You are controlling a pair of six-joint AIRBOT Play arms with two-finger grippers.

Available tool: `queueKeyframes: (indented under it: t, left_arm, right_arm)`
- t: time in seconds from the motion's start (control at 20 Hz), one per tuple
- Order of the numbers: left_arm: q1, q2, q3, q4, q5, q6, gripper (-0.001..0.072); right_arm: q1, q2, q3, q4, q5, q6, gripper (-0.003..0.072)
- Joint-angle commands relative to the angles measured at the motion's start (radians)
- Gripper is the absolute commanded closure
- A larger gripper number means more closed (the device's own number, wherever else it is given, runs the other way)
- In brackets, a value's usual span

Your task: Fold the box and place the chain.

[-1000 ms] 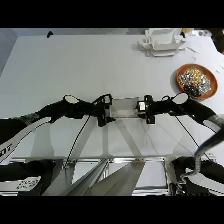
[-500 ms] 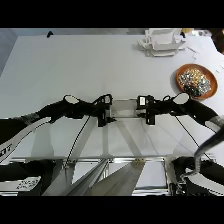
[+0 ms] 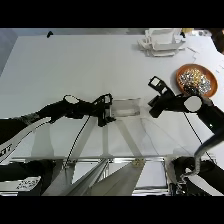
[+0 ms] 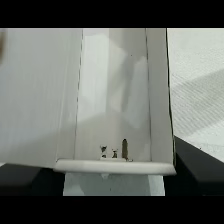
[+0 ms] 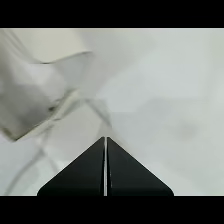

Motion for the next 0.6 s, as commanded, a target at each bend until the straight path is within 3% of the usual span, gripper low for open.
queueKeyframes:
  t: [0.0,0.1,0.25,0.55]
  left_arm:
    - [0.000,0.001,0.000,0.001,-0.001,0.000,0.0457]
    - [0.000,0.001,0.000,0.001,-0.002,0.000,0.0457]
    - [0.000,0.001,0.000,0.001,-0.002,0.000,0.0457]
    - [0.000,0.001,0.000,0.001,-0.002,0.000,0.0457]
  right_arm:
    - [-0.041,0.033,0.001,-0.148,-0.109,0.460,0.0677]
    - [-0.113,0.014,0.001,-0.143,-0.090,0.592,0.0678]
    - [-0.214,-0.049,0.001,-0.129,0.010,0.617,0.0678]
    - [-0.196,-0.228,0.001,0.226,0.167,0.474,0.0678]
